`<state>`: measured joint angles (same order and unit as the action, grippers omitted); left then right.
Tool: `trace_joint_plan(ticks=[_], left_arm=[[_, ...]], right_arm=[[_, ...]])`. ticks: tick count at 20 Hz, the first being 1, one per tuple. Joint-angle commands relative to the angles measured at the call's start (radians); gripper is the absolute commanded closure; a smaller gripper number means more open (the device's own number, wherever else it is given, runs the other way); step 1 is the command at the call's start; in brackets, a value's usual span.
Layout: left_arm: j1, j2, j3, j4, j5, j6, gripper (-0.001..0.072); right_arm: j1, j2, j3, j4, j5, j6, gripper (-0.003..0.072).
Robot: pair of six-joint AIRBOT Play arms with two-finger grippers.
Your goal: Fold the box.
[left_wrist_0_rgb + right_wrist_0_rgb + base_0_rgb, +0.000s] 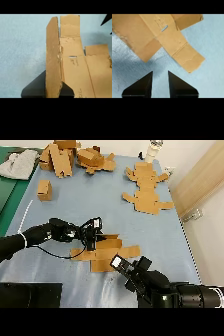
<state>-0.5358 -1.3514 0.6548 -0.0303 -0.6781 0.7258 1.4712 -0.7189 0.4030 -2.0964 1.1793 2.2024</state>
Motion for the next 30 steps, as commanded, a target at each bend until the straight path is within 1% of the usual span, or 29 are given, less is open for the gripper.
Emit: trace_joint_plan(ticks=[1,3,5,7,10,11,17,21,27,30], left_arm=[[-0.001,0.003,0.011,0.000,0.018,0.000,0.0696],[-0.001,0.011,0.008,0.008,-0.043,-0.004,0.0696],[-0.001,0.031,0.000,0.008,-0.131,-0.004,0.0695],[-0.001,0.046,-0.021,0.007,-0.174,-0.006,0.0696],[-0.001,0.040,-0.072,0.007,-0.170,-0.010,0.0696],[-0.001,0.041,-0.079,0.008,-0.183,0.000,0.0696],[-0.001,0.041,-0.079,0.008,-0.185,-0.007,0.0695],[0.000,0.041,-0.078,0.007,-0.164,-0.007,0.0695],[-0.001,0.041,-0.074,0.007,-0.135,-0.008,0.0694],[0.000,0.041,-0.055,0.008,-0.127,-0.011,0.0694]], right_arm=[[-0.001,0.001,0.000,-0.012,-0.010,0.000,0.0382],[-0.001,0.001,0.000,-0.012,-0.010,0.000,0.0383],[-0.001,0.001,0.000,-0.012,-0.010,0.001,0.0382],[-0.001,0.001,0.000,-0.013,-0.010,0.001,0.0382],[-0.001,0.001,0.000,-0.014,-0.010,0.001,0.0383],[-0.001,0.001,0.000,-0.017,-0.011,0.001,0.0383],[-0.001,0.001,0.001,-0.020,-0.026,0.001,0.0382],[0.000,0.001,0.007,-0.008,-0.132,0.000,0.0382],[0.000,0.001,0.007,0.025,-0.142,-0.003,0.0382],[0.000,0.001,0.007,0.025,-0.150,-0.003,0.0382]])
